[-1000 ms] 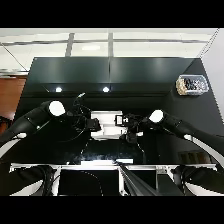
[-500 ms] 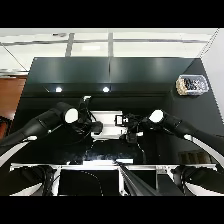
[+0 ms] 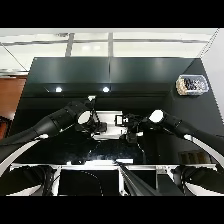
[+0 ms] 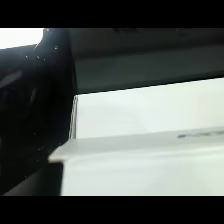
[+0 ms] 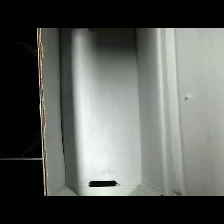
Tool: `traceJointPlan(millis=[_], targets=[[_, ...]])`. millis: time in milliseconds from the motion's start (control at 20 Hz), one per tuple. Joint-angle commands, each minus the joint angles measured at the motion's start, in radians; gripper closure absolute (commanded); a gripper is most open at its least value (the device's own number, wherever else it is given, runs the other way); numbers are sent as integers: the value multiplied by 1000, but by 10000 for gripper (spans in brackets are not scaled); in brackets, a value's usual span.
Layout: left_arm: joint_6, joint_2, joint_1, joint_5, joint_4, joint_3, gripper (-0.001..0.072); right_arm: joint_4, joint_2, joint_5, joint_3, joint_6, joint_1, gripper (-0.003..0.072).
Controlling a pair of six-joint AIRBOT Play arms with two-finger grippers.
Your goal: Fold the box and place the chain.
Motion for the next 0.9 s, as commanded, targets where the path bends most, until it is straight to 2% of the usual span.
traceJointPlan(millis=[0,250,350,650,700,800,850], targets=[[-49,-8,-9,-39,21,8,501,0,-1,0,0,0,0,462],[-93,-28,-9,-33,33,8,500,0,-1,0,0,0,0,462],[-97,-42,-9,-31,32,8,467,0,-1,0,0,0,0,462],[-112,-68,-9,-23,32,14,469,0,-1,0,0,0,0,462],[-112,-74,-9,-23,32,23,483,0,-1,0,0,0,0,462],[-112,-80,-9,-24,34,44,670,0,-1,0,0,0,0,462],[-112,-80,-9,-24,37,52,683,0,-1,0,0,0,0,462]])
